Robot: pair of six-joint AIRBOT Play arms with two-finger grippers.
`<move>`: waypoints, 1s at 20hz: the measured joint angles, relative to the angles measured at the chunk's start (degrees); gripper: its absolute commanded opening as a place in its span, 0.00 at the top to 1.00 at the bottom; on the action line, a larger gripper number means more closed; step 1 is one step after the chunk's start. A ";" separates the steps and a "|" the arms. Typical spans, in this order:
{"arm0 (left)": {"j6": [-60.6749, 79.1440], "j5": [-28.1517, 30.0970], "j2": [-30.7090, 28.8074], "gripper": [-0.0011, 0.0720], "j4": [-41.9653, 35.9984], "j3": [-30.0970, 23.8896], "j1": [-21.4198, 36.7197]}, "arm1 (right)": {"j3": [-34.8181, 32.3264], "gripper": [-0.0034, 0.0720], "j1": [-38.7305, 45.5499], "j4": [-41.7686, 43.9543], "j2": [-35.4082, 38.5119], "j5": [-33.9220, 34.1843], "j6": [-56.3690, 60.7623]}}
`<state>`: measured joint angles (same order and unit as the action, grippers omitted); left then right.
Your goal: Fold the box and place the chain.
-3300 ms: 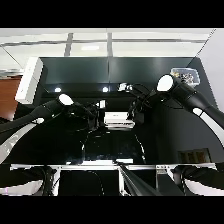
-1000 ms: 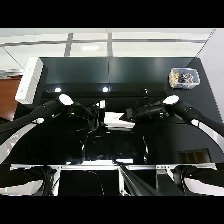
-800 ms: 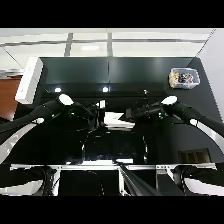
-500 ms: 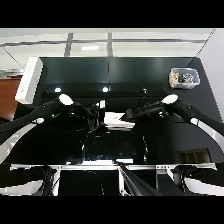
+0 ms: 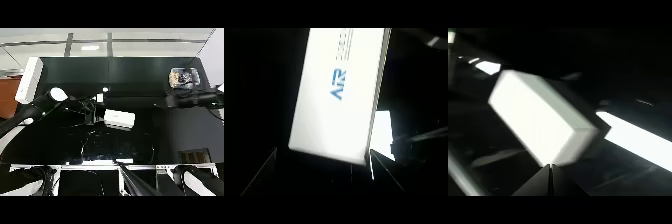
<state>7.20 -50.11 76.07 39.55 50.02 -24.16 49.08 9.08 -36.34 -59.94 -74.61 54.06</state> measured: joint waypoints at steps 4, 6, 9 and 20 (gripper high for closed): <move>-0.74 -0.46 0.33 0.02 -4.66 3.15 -4.11 | -0.09 0.94 4.24 -2.64 2.49 0.61 1.07; -1.09 -0.50 3.17 0.02 -5.66 6.10 -6.88 | -0.17 0.94 4.96 -3.34 2.95 1.09 1.31; -2.60 -0.57 8.63 0.02 -6.49 10.97 -10.19 | -0.17 0.94 5.49 -3.85 3.26 1.46 1.40; -7.65 -1.33 16.83 0.02 -7.26 15.85 -12.07 | -0.17 0.94 5.75 -4.24 3.41 3.15 1.03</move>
<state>-0.45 -51.44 92.90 32.29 65.87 -36.23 48.90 14.83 -40.58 -56.53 -71.46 55.09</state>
